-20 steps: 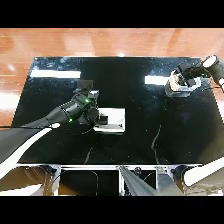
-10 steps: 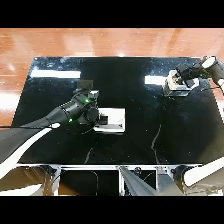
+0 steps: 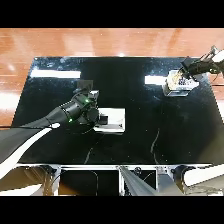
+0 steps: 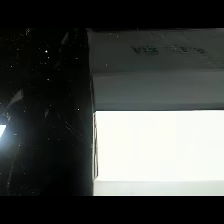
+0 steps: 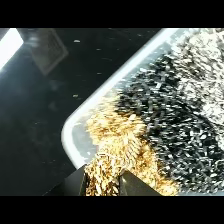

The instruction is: Fold the box and place the chain.

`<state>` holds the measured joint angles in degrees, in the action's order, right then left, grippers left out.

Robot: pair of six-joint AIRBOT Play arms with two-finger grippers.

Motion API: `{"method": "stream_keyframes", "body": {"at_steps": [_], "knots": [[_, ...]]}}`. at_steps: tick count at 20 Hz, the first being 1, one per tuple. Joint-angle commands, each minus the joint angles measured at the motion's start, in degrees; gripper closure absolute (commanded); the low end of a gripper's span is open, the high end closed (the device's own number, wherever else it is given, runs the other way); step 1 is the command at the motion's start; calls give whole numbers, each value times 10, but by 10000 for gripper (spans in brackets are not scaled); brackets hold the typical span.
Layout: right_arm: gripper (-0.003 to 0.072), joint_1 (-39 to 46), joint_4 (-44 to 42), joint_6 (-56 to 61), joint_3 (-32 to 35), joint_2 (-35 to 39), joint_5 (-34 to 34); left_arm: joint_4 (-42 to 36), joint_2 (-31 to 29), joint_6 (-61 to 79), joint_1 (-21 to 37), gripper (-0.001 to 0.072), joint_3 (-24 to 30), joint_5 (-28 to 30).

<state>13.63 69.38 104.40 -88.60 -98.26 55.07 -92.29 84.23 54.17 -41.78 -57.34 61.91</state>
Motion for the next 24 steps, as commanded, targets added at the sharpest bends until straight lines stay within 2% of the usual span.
{"method": "stream_keyframes", "body": {"at_steps": [1,7,14,18,20,24], "knots": [[653,3,-4,-34,-1,33,4,-1,0,0,0,687,0,0],[653,3,-7,-127,-1,104,45,-11,0,0,0,687,0,1],[654,3,-55,-210,-9,222,87,-12,0,0,0,687,0,0],[654,-2,-85,-257,-15,285,151,-12,0,0,0,687,0,0],[653,-12,-95,-275,-15,315,187,-12,0,0,0,687,0,-2],[654,-59,-95,-282,-15,376,207,-12,0,0,0,687,0,-2]]}}
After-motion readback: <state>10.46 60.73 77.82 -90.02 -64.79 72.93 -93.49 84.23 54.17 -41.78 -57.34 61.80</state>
